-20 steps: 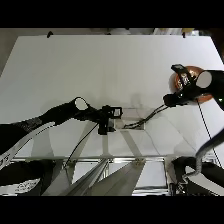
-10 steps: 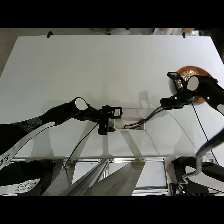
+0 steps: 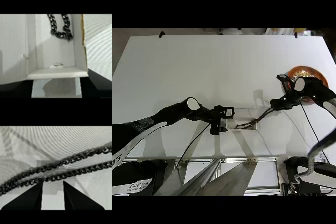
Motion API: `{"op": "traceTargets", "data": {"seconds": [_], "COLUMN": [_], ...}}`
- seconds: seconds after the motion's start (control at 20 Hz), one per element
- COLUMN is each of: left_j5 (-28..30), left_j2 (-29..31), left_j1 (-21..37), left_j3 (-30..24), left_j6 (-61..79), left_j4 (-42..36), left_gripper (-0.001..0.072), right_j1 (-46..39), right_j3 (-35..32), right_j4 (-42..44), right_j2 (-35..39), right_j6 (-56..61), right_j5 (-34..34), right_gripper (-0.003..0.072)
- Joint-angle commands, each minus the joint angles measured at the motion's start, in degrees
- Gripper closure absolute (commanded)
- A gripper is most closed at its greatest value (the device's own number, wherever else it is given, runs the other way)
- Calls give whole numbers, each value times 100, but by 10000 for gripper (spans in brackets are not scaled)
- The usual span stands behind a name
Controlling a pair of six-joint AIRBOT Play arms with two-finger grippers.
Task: Fold the box and place the chain.
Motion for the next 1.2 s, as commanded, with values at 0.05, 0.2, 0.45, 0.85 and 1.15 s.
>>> {"op": "traceTargets", "data": {"seconds": [0.05, 0.2, 0.45, 0.85, 1.15], "left_j5": [0, 0, 2, 2, 0], "left_j2": [4, 4, 4, 4, 4], "left_j1": [4, 4, 4, 4, 4], "left_j3": [2, 2, 2, 2, 2], "left_j6": [2, 2, 2, 2, 2], "left_j4": [2, 2, 2, 2, 2], "left_gripper": [438, 438, 438, 438, 438], "right_j1": [-2, -2, -2, 35, 944], "right_j3": [-2, -2, -22, -24, -26], "right_j4": [4, 2, 4, 105, 645], "right_j2": [-74, -74, -72, 988, 2959], "right_j6": [4, 109, 81, -116, -173], "right_j5": [-125, -111, -26, 627, 1331], "right_gripper": [452, 469, 671, 670, 670]}}
